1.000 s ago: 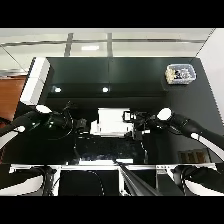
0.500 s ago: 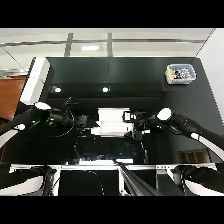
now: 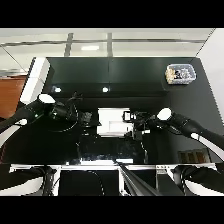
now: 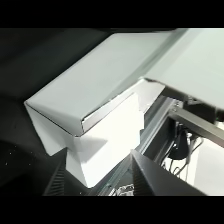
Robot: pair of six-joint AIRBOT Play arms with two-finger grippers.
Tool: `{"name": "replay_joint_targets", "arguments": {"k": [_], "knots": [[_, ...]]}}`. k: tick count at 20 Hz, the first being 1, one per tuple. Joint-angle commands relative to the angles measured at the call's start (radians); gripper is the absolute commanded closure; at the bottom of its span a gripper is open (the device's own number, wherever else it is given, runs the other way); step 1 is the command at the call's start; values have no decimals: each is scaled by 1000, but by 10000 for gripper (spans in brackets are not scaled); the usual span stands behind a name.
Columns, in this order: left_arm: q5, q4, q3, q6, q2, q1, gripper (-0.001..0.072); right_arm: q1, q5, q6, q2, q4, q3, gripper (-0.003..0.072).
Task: Fold the box and place the chain.
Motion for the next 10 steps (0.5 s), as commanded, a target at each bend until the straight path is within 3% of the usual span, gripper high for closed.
{"name": "replay_joint_targets", "arguments": {"k": [1,4,10], "knots": [[11,73,55,-119,0,-45,307,0,0,0,-1,0,1,629],[73,103,82,-215,0,-109,306,0,0,0,-1,0,1,629],[119,323,163,-417,0,-192,308,0,0,0,-1,0,1,629]]}}
